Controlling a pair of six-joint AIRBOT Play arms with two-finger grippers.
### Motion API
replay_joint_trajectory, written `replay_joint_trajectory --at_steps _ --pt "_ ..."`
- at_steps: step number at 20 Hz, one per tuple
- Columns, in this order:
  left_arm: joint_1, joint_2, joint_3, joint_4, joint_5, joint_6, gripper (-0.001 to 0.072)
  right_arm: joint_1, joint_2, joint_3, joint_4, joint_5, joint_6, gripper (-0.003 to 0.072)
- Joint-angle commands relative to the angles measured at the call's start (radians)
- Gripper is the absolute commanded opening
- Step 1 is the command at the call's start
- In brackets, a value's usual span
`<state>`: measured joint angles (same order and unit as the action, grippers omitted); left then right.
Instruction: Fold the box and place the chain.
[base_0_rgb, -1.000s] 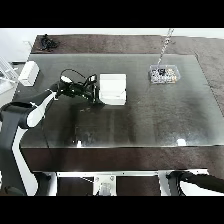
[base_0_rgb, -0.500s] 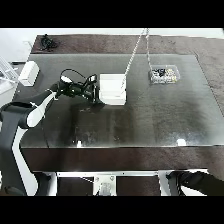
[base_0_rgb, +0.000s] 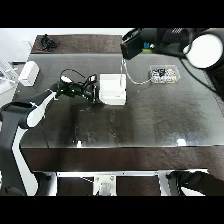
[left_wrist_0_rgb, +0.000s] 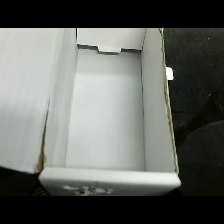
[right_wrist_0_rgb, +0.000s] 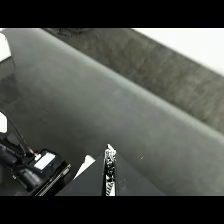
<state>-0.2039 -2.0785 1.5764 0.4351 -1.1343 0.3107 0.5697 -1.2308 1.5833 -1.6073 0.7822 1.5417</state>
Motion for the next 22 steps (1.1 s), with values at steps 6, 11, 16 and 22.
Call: replay_joint_trajectory --at_steps 6,11,16,22 --pt "0.0 -0.001 0.0 0.0 0.0 0.0 0.0371 -0.002 -0.138 -0.124 0.008 -0.082 0.075 0.001" --pt "0.0 -0.001 0.0 0.0 0.0 0.0 0.0371 -0.014 -0.209 -0.101 0.01 -0.136 0.082 0.0009" --pt "0.0 -0.001 0.0 0.0 0.0 0.0 0.0371 -0.013 -0.113 0.041 0.009 -0.135 0.07 0.0009" --pt "0.0 -0.001 0.0 0.0 0.0 0.0 0.0371 0.001 -0.071 0.048 0.01 -0.135 0.043 0.001"
